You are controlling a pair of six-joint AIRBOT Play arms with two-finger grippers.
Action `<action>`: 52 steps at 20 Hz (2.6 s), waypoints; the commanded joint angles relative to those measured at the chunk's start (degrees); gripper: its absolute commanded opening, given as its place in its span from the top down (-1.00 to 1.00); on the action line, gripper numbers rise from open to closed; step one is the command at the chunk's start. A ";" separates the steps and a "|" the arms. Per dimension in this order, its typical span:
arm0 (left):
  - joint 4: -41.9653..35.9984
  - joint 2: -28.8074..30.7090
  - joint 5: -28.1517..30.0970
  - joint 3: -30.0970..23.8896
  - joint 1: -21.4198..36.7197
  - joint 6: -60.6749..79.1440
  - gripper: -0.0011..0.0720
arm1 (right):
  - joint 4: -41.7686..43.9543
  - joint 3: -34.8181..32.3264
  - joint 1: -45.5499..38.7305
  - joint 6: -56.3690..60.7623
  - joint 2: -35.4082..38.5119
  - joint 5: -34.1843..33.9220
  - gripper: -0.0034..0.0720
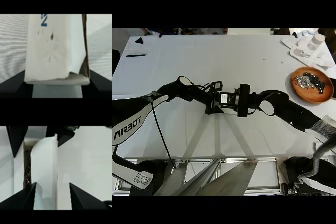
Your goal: Fold the box and place the chain.
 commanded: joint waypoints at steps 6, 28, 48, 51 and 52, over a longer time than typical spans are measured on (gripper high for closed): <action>0.00 0.02 0.02 0.02 0.00 -0.04 0.34 | 0.07 0.04 0.02 0.11 0.02 0.09 -0.29; 0.00 0.02 0.02 0.02 0.00 -0.04 0.34 | 0.31 0.04 0.04 3.06 -2.97 3.48 -0.55; 0.00 0.02 0.02 0.02 0.00 -0.04 0.34 | 8.90 1.79 0.02 12.15 3.76 0.72 0.88; 0.00 0.02 0.02 0.02 0.00 -0.04 0.34 | 14.23 1.75 -0.02 26.56 1.55 -1.07 0.88; 0.00 0.02 0.02 0.02 0.00 -0.04 0.34 | 15.87 1.55 -0.02 31.87 0.09 -1.05 0.89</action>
